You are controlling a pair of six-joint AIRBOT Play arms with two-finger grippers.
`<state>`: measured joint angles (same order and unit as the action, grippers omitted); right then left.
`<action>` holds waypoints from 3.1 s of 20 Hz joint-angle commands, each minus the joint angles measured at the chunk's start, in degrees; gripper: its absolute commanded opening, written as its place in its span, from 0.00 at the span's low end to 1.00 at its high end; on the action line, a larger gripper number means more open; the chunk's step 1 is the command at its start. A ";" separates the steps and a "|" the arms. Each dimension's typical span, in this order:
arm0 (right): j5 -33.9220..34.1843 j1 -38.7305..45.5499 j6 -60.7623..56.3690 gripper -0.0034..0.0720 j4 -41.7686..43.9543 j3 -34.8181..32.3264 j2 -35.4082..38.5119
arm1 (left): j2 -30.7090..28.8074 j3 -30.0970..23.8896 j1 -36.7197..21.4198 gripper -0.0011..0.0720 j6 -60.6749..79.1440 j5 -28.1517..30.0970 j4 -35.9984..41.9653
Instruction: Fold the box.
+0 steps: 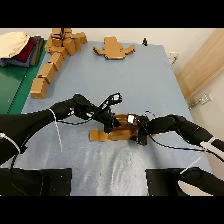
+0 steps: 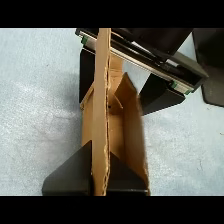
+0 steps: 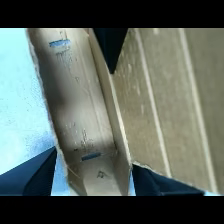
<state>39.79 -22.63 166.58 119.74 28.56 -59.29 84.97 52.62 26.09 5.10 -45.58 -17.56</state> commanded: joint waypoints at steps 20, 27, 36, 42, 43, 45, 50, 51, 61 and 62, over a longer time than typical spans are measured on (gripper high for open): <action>0.87 0.00 -0.02 0.82 0.68 -0.07 -0.61 | 0.00 0.07 0.00 0.03 0.00 0.00 -0.02; 2.29 0.02 -0.04 0.99 1.25 0.07 2.75 | 0.00 0.07 0.00 0.03 0.00 0.00 -0.04; 1.05 0.00 -0.02 0.72 0.92 0.17 -0.63 | 0.00 0.07 0.00 0.03 0.02 0.00 -0.02; 1.75 0.00 -0.02 0.72 1.16 0.17 -0.63 | -0.02 0.11 0.00 0.03 -3.45 -1.97 0.87; 2.32 0.00 -0.04 0.72 1.16 0.17 -0.63 | -0.02 0.11 -0.02 0.03 -3.45 -1.92 0.90; 2.93 0.00 -0.04 0.72 1.36 0.17 -0.63 | -0.02 0.11 -0.11 0.03 -3.67 -1.95 1.01; 2.93 0.00 -0.04 0.72 1.36 0.17 -0.61 | -0.02 0.11 -0.13 0.03 -3.67 -1.92 1.33; 2.91 0.00 -0.04 0.72 1.33 0.17 -0.61 | -0.02 0.11 -0.13 0.03 -3.93 -1.90 1.33; 2.75 0.00 -0.02 0.72 1.36 0.17 -0.63 | 0.00 0.11 -0.74 0.03 -6.19 -1.46 1.95; 2.75 0.00 -0.02 0.72 1.33 0.15 -0.63 | 0.00 0.11 -0.74 0.03 -6.19 -1.44 1.95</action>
<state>42.65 -22.61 166.58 121.12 28.71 -59.88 84.99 52.69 25.36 -0.89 -47.16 -15.77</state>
